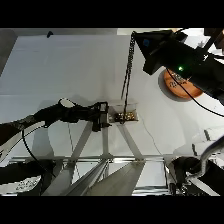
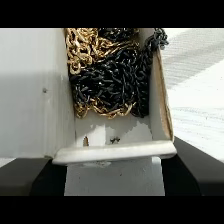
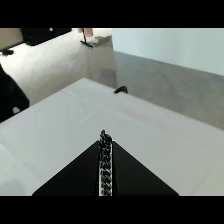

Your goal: Fold the box and place the chain.

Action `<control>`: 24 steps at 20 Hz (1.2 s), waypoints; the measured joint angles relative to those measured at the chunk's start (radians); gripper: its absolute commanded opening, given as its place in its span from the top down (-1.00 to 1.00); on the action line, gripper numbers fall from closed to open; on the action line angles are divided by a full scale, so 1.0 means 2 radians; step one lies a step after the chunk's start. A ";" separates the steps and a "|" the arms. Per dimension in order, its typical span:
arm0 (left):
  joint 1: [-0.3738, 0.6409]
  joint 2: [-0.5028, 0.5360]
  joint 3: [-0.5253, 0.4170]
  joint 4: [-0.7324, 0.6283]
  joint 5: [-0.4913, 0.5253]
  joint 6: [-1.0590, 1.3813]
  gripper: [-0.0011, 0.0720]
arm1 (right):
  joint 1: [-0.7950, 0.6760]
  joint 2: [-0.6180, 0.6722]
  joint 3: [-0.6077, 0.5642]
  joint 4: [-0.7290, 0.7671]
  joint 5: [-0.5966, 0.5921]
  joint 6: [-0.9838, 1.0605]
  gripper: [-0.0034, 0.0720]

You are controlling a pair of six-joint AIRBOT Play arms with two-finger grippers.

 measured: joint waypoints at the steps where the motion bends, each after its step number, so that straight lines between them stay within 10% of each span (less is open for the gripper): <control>1: 0.000 0.000 0.000 0.000 0.000 0.000 0.39 | 0.000 0.000 0.000 -0.001 -0.006 -0.001 0.85; 15: 0.000 0.000 0.000 0.000 0.000 0.000 0.39 | 0.000 -0.001 0.000 -0.034 0.010 0.001 0.85; 24: 0.000 0.000 0.000 0.000 0.000 0.000 0.39 | 0.000 -0.002 -0.019 -0.051 0.131 0.010 0.85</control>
